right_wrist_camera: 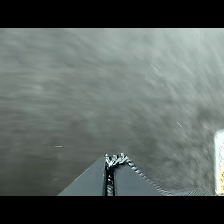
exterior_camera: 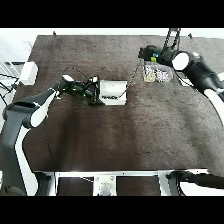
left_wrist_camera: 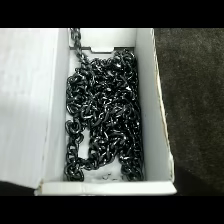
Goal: Fold the box and place the chain.
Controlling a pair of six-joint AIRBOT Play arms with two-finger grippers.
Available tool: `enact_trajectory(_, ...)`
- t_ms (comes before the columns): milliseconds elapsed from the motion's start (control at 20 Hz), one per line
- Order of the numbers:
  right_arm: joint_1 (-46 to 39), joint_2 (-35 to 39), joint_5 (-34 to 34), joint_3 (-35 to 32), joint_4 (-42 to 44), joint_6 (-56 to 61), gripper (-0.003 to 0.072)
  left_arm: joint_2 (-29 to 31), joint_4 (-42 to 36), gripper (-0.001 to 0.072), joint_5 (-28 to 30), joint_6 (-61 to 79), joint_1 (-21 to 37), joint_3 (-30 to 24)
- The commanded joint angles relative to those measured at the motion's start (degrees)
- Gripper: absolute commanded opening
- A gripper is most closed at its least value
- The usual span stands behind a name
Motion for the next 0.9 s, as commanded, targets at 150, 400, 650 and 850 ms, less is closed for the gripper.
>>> enact_trajectory(150, 11.4, 11.0, 7.8, 0.1, -8.5, 2.1, 0.0010, 0.0, 0.0, 0.0474, 0.0, 0.0, 0.0, 0.0)
enact_trajectory(400, 17.3, 11.0, 7.7, -0.5, -10.9, 5.9, 0.0010, 0.0, 0.0, 0.0474, 0.0, 0.0, 0.0, 0.0)
enact_trajectory(650, 19.1, 10.4, 7.8, -0.7, -11.5, 6.8, 0.0011, 0.0, 0.0, 0.0474, -0.1, 0.0, 0.0, 0.0)
enact_trajectory(850, 17.3, 10.3, 7.8, -0.4, -19.0, 6.9, 0.0010, 0.0, 0.0, 0.0474, 0.0, 0.0, 0.0, 0.0)
